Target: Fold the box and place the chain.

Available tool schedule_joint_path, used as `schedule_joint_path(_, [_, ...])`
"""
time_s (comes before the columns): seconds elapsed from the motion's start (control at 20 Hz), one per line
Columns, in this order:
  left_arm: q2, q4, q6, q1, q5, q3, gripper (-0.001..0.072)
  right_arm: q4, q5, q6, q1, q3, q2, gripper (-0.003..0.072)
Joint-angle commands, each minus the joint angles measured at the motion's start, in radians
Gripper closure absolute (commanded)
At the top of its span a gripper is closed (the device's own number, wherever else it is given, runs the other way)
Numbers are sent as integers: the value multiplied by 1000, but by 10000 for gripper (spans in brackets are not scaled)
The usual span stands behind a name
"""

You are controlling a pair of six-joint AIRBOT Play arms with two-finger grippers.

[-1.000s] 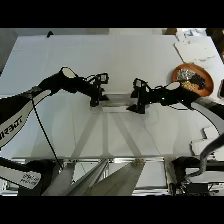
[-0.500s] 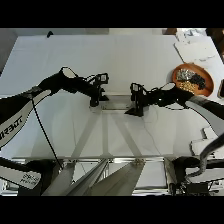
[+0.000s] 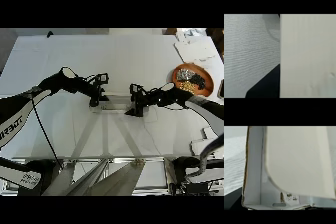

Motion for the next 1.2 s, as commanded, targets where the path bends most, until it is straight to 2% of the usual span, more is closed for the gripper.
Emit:
schedule_joint_path(0.0, [-1,0,0,1,2,0,695,0,1,-1,1,1,1,0])
schedule_joint_path(0.45, [-1,0,0,1,2,0,695,0,1,-1,1,1,1,7])
schedule_joint_path(0.55, [-1,0,0,1,2,0,695,0,1,-1,1,1,1,55])
schedule_joint_path(0.7, [-1,0,0,1,2,0,695,0,0,-1,1,1,1,61])
schedule_joint_path(0.75, [-1,0,0,1,2,0,695,0,1,-1,1,1,1,103])
schedule_joint_path(0.8, [-1,0,0,1,2,0,695,0,0,-1,1,1,1,188])
schedule_joint_path(1.15, [-1,0,0,1,2,0,695,0,1,-1,1,1,1,194])
